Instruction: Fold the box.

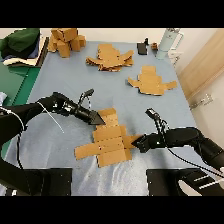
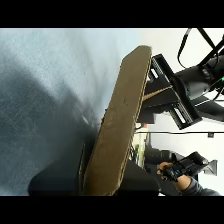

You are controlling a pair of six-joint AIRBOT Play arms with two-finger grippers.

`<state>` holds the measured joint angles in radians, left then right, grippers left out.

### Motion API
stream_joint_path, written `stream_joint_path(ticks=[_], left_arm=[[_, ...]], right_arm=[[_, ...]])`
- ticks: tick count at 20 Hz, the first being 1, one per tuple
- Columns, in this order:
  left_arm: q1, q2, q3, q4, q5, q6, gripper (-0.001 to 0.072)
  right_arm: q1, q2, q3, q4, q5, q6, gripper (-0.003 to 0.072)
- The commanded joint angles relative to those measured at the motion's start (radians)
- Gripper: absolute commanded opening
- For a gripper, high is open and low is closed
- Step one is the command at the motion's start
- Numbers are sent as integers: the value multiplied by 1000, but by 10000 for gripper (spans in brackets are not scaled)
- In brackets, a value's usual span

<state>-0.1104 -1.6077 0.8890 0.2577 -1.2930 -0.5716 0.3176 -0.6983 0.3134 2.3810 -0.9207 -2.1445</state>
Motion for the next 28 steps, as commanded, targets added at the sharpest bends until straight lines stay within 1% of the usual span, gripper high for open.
stream_joint_path(ticks=[1, 3, 4, 5, 9, 10, 11, 12, 16, 18, 19, 22, 23, 24, 26, 27, 28], left_arm=[[-2, -1, 2, 13, -6, 3, 167], [-2, -1, 2, 20, -18, 3, 163], [-2, -1, 2, 25, -26, 3, 27], [-2, 0, 2, 34, -27, 3, 15], [-2, 0, 2, 27, -25, 3, 15], [-2, 0, 2, 12, -25, 3, 15], [-2, 0, 2, -8, -26, 3, 15], [-2, 0, 4, -18, -26, 7, 14], [-33, 27, 13, -18, -19, 84, 11], [-77, 64, 11, -10, 3, 114, 9], [-105, 92, 5, 2, 45, 127, 9], [-182, 174, -16, 44, 211, 197, 9], [-200, 192, -20, 43, 232, 236, 9], [-218, 207, -20, 43, 239, 281, 10], [-251, 230, -19, 47, 260, 362, 9], [-269, 243, -20, 52, 300, 394, 9], [-289, 256, -19, 59, 352, 431, 10]], right_arm=[[1, 1, 0, -3, 0, 1, 3], [1, 1, 0, -3, 0, 1, 3], [1, 1, 0, -4, 2, 1, 3], [1, 1, 0, -4, 4, 1, 3], [1, 1, 0, -5, 10, 1, 7], [1, 1, 0, -5, 21, 3, 75], [1, 1, 0, -6, 48, 22, 262], [1, 1, 0, -6, 79, 45, 377], [0, 2, 2, -42, 248, 177, 375], [-1, 1, 21, -105, 306, 247, 374], [-1, 2, 42, -156, 320, 290, 374], [-40, 1, 121, -291, 318, 426, 372], [-59, 1, 145, -315, 317, 461, 318], [-76, 1, 163, -318, 319, 468, 231], [-90, 0, 172, -317, 321, 469, 132], [-89, -6, 172, -316, 319, 470, 76], [-89, -19, 172, -313, 317, 484, 75]])
